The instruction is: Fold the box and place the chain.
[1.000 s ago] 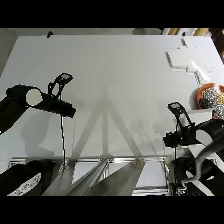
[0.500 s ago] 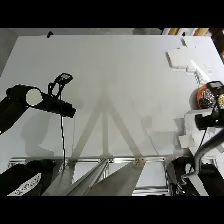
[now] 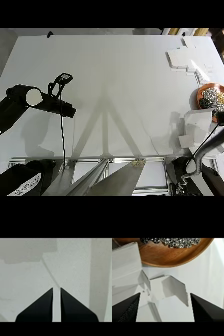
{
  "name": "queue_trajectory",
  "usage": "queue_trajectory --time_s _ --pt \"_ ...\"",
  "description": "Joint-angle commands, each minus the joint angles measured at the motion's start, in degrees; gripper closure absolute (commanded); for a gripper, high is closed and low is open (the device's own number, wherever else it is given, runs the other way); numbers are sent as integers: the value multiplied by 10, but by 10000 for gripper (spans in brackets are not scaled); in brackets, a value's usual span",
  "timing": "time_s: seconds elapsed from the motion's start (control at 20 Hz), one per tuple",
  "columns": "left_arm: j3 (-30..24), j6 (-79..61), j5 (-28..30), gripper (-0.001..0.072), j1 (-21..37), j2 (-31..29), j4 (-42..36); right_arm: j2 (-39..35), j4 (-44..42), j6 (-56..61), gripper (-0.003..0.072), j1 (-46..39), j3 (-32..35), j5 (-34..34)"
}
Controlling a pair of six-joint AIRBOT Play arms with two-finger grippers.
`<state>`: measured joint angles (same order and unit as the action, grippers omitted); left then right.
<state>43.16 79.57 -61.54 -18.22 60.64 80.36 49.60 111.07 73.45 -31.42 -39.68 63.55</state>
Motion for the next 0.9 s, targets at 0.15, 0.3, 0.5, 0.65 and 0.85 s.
queue_trajectory --time_s 0.15,0.3,0.5,0.65,0.85 --pt "0 0 0 602 0 0 0 79 10 -76 2 -111 -1 -38" --pt "0 0 0 602 0 0 0 113 8 -92 67 -148 -1 -39" --pt "0 0 0 602 0 0 0 143 0 -122 182 -154 -1 -62" --pt "0 0 0 602 0 0 0 159 1 -125 232 -154 -1 -69" --pt "0 0 0 602 0 0 0 192 7 -122 355 -154 -1 -45"
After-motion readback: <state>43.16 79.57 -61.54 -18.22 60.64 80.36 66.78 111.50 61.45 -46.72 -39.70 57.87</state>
